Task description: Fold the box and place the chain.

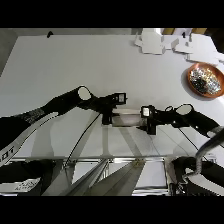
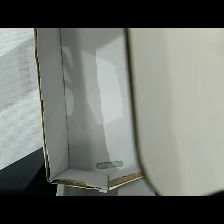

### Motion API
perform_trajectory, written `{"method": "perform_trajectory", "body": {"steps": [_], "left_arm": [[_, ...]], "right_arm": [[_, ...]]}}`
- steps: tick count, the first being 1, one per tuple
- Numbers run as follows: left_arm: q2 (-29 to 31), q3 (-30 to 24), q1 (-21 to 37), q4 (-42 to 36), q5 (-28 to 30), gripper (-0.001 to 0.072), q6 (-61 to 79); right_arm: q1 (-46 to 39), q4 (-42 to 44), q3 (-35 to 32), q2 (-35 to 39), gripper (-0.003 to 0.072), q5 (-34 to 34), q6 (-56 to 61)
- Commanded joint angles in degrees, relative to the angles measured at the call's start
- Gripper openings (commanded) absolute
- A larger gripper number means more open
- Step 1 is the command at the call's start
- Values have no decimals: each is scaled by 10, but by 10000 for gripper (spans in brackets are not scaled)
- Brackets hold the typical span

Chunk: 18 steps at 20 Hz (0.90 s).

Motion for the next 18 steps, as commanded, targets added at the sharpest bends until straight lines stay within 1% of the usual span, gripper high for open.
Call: {"method": "perform_trajectory", "body": {"steps": [1,3,5,6,18], "left_arm": [[0,0,0,0,0,13,0],[0,0,0,0,0,13,0],[0,0,0,0,0,13,0],[0,0,0,0,0,13,0],[0,0,0,0,0,13,0]], "right_arm": [[0,-1,0,-1,514,-10,0],[0,-1,0,-1,509,-19,0],[0,-1,0,-1,422,-19,2],[0,-1,0,-1,391,-19,2],[0,-2,0,-1,396,-17,3]]}}
